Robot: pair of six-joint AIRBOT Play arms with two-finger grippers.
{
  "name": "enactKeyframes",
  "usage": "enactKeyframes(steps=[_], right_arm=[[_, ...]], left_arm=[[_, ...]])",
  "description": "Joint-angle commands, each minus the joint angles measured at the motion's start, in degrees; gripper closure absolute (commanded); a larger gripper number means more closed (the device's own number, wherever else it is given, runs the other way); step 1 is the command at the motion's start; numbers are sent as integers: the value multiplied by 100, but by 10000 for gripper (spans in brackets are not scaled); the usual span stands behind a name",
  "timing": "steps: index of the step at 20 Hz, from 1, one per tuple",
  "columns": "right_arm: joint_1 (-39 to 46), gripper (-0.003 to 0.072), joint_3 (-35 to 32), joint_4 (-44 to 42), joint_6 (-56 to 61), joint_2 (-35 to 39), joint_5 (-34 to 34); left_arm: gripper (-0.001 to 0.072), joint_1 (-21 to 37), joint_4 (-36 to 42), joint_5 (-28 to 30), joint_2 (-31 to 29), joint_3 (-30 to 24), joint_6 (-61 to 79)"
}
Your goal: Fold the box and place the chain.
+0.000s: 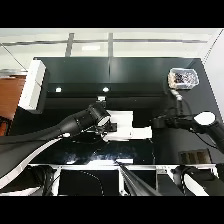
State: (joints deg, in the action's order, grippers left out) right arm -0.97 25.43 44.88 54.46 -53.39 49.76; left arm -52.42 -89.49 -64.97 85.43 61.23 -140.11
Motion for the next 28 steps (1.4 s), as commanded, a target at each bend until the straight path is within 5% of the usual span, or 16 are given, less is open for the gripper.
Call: enactKeyframes(steps=[1, 5, 11, 12, 14, 16, 20, 28], right_arm=[[1082, 636, -199, 476, 1818, -216, 597], [717, 635, -236, -334, 979, -1196, 1464], [-120, 610, -107, -1143, 378, -1652, 1141], [-149, 510, -42, -1150, 374, -1652, 1165], [-153, 141, 212, -1152, 221, -1650, 1453], [-153, 5, 531, -1174, 120, -1646, 1856], [-376, 8, 824, -1200, 350, -1646, 2149], [-1976, 156, 1010, -551, 1779, -1646, 841]], left_arm=[[681, 0, -2, -4, 4, 0, -4], [681, 0, 0, -4, 4, 0, -4], [681, 0, -2, -4, 4, 0, -4], [681, 0, -4, -4, 4, 0, -2], [681, 0, -2, -4, 4, 0, -2], [681, 0, -2, -4, 4, 0, -4], [681, 0, -2, -4, 4, 0, -2], [681, 0, -4, -4, 4, 0, -2]])
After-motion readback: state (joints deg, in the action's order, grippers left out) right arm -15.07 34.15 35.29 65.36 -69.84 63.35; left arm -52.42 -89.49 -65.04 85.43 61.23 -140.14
